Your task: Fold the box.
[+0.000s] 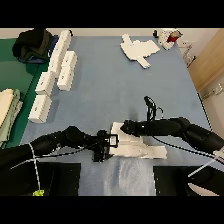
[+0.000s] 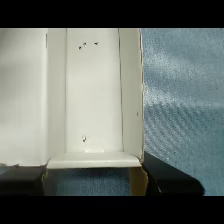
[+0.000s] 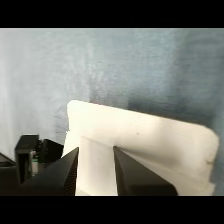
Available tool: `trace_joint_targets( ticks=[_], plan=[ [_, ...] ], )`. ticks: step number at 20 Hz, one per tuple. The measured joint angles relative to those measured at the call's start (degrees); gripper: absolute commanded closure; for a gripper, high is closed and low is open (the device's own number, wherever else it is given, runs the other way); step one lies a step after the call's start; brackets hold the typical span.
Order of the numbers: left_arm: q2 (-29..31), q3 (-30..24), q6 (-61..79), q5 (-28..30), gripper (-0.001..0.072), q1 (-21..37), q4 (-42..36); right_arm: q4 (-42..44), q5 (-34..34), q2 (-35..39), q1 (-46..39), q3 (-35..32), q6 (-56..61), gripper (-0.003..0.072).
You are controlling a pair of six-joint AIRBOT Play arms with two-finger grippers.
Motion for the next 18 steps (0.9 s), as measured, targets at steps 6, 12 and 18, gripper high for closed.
trace_joint_targets(
  ticks=[6,12,18],
  plan=[
    [0.0,0.0,0.0,0.0,0.0301,0.0,0.0,-1.8,0.5,-3.2,0.0,0.0,-0.6,0.0352],
    [0.0,0.0,0.0,0.0,0.0301,0.0,0.0,-2.6,0.5,-1.5,0.0,0.0,-2.0,0.0424],
    [0.0,0.0,0.0,0.0,0.0301,0.0,0.0,-10.0,-7.1,11.1,-0.1,1.4,-3.1,0.0626]
  ],
)
